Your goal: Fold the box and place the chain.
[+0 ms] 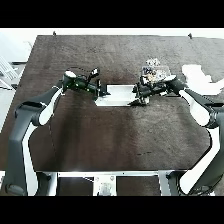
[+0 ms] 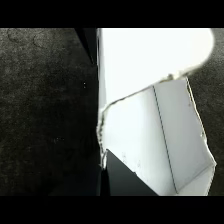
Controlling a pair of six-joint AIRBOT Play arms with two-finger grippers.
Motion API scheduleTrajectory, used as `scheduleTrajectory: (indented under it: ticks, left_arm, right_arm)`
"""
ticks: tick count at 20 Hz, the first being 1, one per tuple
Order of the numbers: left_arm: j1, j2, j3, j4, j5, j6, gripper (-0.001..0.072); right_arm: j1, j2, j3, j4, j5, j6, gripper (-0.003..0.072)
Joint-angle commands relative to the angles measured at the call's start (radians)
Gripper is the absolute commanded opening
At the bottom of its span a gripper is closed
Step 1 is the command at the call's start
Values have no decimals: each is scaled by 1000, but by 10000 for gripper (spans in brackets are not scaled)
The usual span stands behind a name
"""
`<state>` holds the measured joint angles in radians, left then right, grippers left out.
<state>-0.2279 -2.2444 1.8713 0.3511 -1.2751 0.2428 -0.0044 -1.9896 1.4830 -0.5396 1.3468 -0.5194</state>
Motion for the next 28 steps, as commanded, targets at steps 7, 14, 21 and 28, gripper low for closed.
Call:
scheduleTrajectory:
  ticks: [7,14,21,28]
  left_arm:
    - [0,0,0,0,1,0,23]
    - [0,0,0,0,0,0,22]
    - [0,0,0,0,0,0,22]
    - [0,0,0,0,0,0,22]
  right_arm:
    - [0,-19,2,8,-22,-16,720]
    - [-10,-20,1,28,-21,6,720]
    - [-11,-31,1,50,-40,30,720]
    - [-10,-31,3,-23,0,100,720]
